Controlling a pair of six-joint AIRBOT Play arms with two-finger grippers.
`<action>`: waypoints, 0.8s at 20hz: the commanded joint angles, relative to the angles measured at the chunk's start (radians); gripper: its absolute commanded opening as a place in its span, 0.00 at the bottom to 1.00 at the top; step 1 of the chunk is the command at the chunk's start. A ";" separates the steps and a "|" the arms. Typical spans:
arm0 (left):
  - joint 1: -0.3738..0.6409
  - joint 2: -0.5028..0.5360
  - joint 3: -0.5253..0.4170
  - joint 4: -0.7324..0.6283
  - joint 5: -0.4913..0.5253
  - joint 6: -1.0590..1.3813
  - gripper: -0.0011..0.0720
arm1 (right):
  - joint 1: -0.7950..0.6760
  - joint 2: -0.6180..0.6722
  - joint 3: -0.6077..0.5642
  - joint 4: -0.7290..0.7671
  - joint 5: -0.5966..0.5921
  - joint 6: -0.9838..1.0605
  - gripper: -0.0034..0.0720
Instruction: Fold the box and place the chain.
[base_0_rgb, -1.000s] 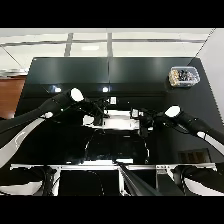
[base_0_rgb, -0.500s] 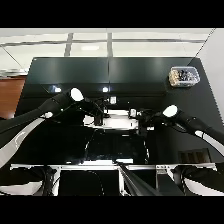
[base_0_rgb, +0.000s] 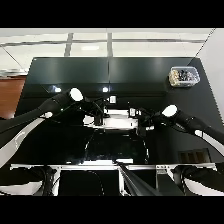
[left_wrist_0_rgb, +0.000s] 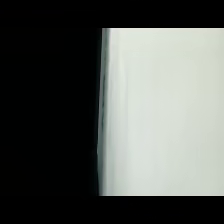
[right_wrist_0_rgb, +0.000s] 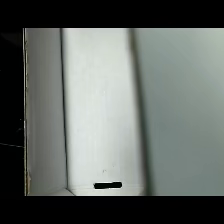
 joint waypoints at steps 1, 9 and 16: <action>0.001 -0.001 0.000 0.000 0.000 0.000 0.05 | 0.001 -0.001 0.000 -0.002 -0.002 0.002 0.98; 0.001 -0.001 0.000 0.000 0.002 0.000 0.05 | 0.001 -0.001 0.000 -0.004 0.002 0.001 0.68; 0.006 0.053 0.001 0.137 -0.022 -0.210 0.81 | 0.001 -0.001 0.000 -0.008 0.007 -0.003 0.68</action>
